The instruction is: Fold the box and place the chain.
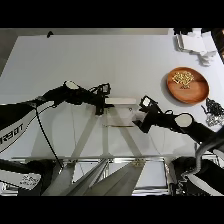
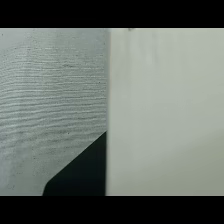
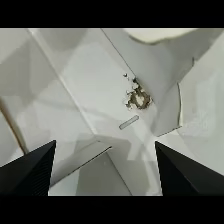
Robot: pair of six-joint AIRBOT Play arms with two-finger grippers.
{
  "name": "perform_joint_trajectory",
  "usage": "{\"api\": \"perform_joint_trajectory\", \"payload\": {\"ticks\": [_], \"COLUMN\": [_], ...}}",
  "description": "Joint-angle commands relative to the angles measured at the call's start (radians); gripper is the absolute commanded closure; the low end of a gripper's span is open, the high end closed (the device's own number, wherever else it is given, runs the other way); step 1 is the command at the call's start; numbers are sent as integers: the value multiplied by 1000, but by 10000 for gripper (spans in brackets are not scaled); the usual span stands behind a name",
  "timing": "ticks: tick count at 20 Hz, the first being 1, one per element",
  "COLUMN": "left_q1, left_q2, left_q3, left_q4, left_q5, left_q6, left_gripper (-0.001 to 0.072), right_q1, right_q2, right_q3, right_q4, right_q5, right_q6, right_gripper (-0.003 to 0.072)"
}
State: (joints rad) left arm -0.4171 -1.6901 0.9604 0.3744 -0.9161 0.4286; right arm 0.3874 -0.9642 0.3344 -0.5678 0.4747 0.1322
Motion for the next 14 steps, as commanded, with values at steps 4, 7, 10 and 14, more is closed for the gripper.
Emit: {"api": "perform_joint_trajectory", "payload": {"ticks": [4, 7, 10, 14], "left_q1": [0, 0, 0, 0], "left_q2": [-1, -1, -1, -1], "left_q3": [0, 0, 0, 0], "left_q4": [0, 0, 0, 0], "left_q5": [0, 0, 0, 0], "left_q6": [0, 0, -2, -3], "left_gripper": [701, 701, 701, 701], "right_q1": [-3, -18, -72, -92], "right_q2": [190, 168, 98, -18], "right_q3": [-22, -67, -72, -72], "right_q4": [-211, -210, -178, 65], "right_q5": [27, 56, 101, 87], "right_q6": [-71, -118, -208, -363], "right_gripper": [22, 19, 14, -22]}}
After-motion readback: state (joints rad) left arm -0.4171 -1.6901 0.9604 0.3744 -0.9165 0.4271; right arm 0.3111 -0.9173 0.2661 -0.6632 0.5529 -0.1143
